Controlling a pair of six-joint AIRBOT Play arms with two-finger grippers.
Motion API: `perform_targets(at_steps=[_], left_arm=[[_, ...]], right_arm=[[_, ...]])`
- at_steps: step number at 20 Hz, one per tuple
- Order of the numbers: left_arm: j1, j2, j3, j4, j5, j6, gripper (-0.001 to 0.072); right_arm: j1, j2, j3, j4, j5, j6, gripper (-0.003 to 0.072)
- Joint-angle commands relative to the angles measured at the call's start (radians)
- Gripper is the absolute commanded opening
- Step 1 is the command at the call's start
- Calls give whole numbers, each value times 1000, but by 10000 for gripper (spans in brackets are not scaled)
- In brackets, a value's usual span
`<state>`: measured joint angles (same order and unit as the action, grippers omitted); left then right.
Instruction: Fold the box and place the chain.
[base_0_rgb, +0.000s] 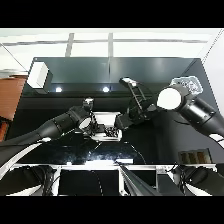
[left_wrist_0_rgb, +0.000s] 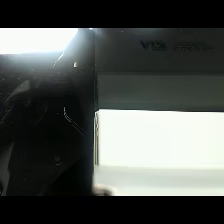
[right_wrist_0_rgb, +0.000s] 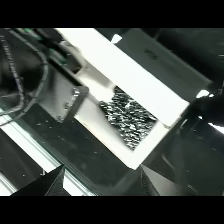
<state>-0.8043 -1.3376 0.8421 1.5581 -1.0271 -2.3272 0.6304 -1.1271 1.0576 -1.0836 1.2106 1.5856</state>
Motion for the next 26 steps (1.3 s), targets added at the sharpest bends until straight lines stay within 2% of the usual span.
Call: perform_targets(at_steps=[1, 6, 15, 16, 17, 18, 19, 20, 21, 23, 26], left_arm=[[1, 0, 7, -3, -1, 0, 30], [1, -7, 45, 5, 33, 0, 29], [1, -51, 59, 0, 54, -1, 36], [1, -50, 62, 0, 48, 0, 118], [1, -50, 71, 0, 33, 0, 298], [1, -50, 85, -5, 14, 5, 425], [5, -50, 106, -12, -19, 29, 540], [11, -48, 129, -28, -58, 70, 618], [21, -41, 155, -30, -116, 136, 642], [44, -2, 190, -1, -227, 270, 642], [113, 126, 183, 13, -325, 487, 637]], right_arm=[[-82, 67, 0, -50, 52, -10, 558], [-183, 159, 0, -55, 66, -5, 558], [-180, 161, 0, -52, 64, 19, 558], [-180, 161, 0, -52, 64, 19, 558], [-180, 161, 0, -52, 64, 19, 558], [-180, 161, 0, -54, 64, 19, 558], [-180, 161, 0, -55, 63, 19, 558], [-180, 161, 0, -56, 64, 19, 558], [-180, 161, 0, -60, 64, 19, 558], [-180, 161, 0, -87, 66, 19, 558], [-188, 161, 0, -108, 67, 19, 558]])
